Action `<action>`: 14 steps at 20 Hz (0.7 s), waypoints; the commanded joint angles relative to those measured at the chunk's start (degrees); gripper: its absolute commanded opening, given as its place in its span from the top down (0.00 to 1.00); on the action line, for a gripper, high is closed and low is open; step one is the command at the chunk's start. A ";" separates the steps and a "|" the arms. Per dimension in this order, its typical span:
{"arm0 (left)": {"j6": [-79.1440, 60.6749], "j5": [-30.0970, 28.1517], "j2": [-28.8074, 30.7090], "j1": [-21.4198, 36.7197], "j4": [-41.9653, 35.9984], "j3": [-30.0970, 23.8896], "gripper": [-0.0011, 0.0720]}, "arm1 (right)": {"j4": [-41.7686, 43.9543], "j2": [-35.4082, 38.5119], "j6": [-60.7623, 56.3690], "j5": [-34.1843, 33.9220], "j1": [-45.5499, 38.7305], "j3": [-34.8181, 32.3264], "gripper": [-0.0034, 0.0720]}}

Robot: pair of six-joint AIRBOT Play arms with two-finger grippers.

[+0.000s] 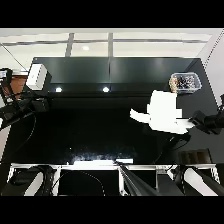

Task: Fold the box and place the chain.

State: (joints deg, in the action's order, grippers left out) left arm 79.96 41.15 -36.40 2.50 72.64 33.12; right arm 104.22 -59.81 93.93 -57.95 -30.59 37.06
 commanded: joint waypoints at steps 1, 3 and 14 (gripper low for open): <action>0.00 0.09 -0.02 -0.04 -0.26 -0.02 0.03 | 2.25 -1.46 3.98 -1.55 -0.68 1.05 0.84; 0.00 0.31 -0.02 -0.04 -0.26 -0.02 0.03 | 4.79 -1.44 7.43 -5.25 -0.66 2.99 0.92; -0.07 8.28 -0.37 -0.09 -5.66 -0.04 0.03 | 23.89 14.80 10.43 -4.26 24.52 3.06 0.92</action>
